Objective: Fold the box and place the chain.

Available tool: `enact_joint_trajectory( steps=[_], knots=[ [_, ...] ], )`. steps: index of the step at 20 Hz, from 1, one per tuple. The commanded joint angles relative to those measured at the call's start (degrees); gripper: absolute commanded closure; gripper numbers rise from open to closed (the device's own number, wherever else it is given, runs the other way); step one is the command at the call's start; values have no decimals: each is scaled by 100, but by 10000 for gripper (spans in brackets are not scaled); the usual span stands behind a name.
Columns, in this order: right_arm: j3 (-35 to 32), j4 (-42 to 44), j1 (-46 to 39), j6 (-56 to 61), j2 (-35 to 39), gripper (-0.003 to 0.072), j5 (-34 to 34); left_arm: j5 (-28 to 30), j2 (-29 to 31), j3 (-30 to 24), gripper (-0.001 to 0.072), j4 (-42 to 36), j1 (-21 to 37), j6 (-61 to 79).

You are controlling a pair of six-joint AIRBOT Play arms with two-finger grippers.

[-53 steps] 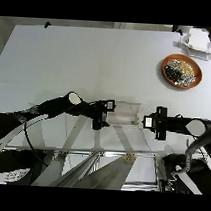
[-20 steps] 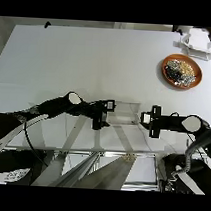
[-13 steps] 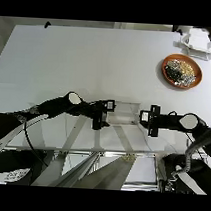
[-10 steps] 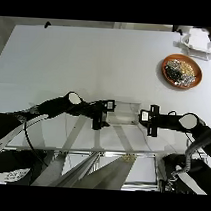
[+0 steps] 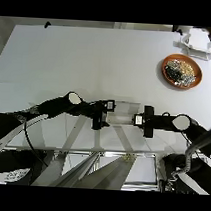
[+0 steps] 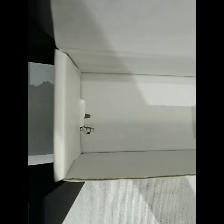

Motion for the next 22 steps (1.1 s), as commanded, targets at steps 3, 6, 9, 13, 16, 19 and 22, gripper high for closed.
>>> enact_joint_trajectory(
  steps=[3,6,9,13,16,19,22],
  knots=[
    [0,468,39,-131,-31,529,-170,7,2,0,275,-4,0,0],
    [0,640,39,-197,-31,604,-103,7,2,0,275,-4,0,0],
    [0,632,39,-195,-31,642,-103,7,2,0,275,-4,0,0],
    [0,614,39,-190,-33,453,-103,7,2,0,275,-4,0,0],
    [0,616,39,-190,-33,151,-105,4,2,0,275,-4,0,0],
    [0,616,39,-190,-31,154,-105,7,2,0,275,-4,0,0],
    [0,601,37,-131,-24,527,-85,7,2,0,275,-4,0,0]
  ],
)
